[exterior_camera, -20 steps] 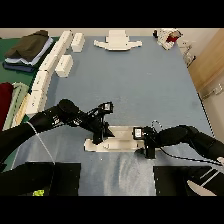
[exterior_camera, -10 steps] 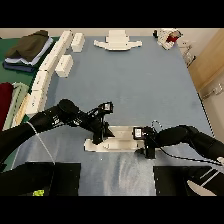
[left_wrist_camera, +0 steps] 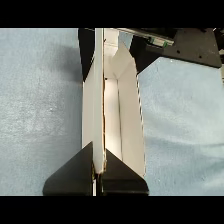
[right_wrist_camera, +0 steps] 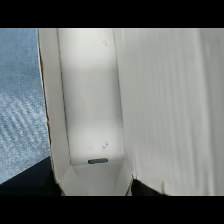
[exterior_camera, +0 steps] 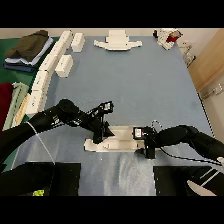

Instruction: Fold the box.

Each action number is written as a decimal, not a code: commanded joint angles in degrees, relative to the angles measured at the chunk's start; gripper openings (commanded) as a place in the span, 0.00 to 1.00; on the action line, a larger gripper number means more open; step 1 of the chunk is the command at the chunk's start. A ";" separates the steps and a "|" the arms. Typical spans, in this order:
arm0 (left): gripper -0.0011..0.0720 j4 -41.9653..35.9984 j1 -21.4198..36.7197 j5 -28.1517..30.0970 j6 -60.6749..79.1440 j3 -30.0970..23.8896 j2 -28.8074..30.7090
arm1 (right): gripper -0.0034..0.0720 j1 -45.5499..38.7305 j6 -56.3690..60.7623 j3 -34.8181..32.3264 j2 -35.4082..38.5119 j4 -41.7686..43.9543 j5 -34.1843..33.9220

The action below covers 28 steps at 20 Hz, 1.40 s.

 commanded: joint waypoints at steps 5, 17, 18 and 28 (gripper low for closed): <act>0.30 -1.03 0.07 0.59 -3.52 -0.02 -0.02 | 0.69 0.04 0.00 -0.02 -0.02 0.04 -0.02; 0.12 17.66 8.02 -10.86 -40.63 0.63 13.33 | 0.69 0.04 0.00 -0.02 -0.02 0.04 0.00; 0.03 18.27 8.33 -14.38 -41.22 0.61 14.21 | 0.69 0.04 0.00 -0.02 -0.02 0.04 0.00; 0.03 -2.25 -10.51 -1.79 -58.21 2.27 5.05 | 0.69 0.04 0.00 -0.02 -0.02 0.02 0.00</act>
